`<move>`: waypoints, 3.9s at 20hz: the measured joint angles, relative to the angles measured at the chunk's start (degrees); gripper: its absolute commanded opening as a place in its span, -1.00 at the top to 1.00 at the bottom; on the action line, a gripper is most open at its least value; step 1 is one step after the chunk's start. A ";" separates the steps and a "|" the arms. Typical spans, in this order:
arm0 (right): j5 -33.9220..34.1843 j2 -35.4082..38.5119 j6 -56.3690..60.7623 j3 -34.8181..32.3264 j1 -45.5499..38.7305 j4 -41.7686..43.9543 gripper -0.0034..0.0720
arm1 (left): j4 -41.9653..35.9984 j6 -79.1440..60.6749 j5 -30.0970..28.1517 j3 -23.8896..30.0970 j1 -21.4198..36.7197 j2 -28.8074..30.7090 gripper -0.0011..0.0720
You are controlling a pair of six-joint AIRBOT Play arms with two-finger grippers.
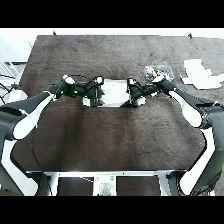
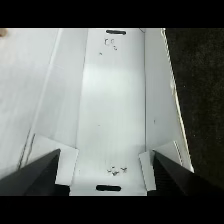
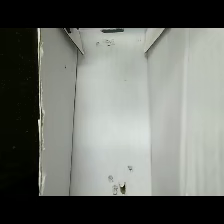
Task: Fold the box and place the chain.
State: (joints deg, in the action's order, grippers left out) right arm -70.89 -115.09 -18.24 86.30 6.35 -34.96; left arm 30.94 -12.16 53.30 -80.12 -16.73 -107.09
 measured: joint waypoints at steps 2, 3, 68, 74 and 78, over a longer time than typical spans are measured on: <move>-0.02 0.00 -0.02 0.00 0.00 0.00 -0.65 | -0.04 0.00 -0.09 0.00 0.00 0.00 -0.96; -0.04 0.00 -0.02 0.00 0.02 0.00 -0.65 | -0.04 0.02 -0.04 0.00 0.00 0.00 -0.69; -0.11 0.00 -0.04 -0.02 0.04 0.02 -0.65 | 1.84 80.15 4.85 15.37 15.32 8.83 0.93; -0.11 0.00 -0.04 0.00 0.04 0.00 -0.65 | -2.97 79.56 2.56 15.30 11.89 7.13 0.93; -0.11 0.00 -0.04 0.00 0.04 0.00 -0.65 | -8.04 77.64 2.54 14.99 10.99 6.88 0.92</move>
State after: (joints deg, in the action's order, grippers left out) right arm -71.00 -115.09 -18.28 86.30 6.39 -34.96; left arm 22.90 65.47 55.83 -65.12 -5.74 -100.20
